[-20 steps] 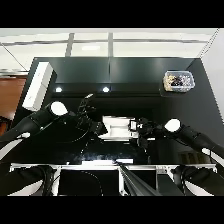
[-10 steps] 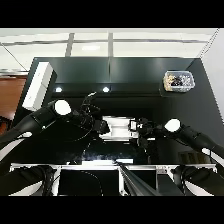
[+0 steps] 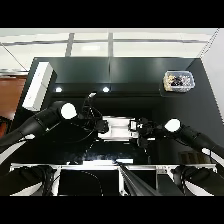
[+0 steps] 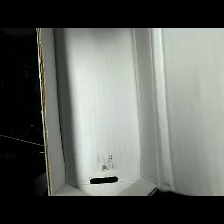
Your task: Fold the box and place the chain.
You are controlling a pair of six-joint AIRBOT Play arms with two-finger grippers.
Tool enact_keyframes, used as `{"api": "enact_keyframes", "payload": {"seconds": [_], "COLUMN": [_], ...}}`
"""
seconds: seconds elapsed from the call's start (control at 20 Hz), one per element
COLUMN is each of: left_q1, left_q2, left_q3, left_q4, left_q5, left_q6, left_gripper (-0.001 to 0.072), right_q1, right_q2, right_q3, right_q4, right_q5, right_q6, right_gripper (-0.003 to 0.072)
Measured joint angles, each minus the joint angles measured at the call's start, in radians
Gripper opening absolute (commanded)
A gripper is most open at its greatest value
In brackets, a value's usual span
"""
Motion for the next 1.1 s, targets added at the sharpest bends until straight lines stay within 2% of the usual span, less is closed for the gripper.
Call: {"api": "enact_keyframes", "payload": {"seconds": [0.35,0.8,1.1], "left_q1": [-0.064,-0.12,-0.149], "left_q2": [-0.008,-0.013,-0.058], "left_q3": [0.023,0.049,0.07], "left_q4": [0.077,0.218,0.258], "left_q5": [0.042,0.034,0.029], "left_q6": [-0.141,-0.325,-0.396], "left_gripper": [0.0527,0.0525,0.0523], "right_q1": [0.0,0.0,0.0], "right_q2": [0.0,0.0,0.0], "right_q3": [0.0,0.0,0.0], "right_q4": [0.0,0.0,0.0], "right_q5": [0.0,0.0,0.0], "right_q6": [0.0,0.0,0.0], "right_gripper": [0.0162,0.0162,0.0162]}}
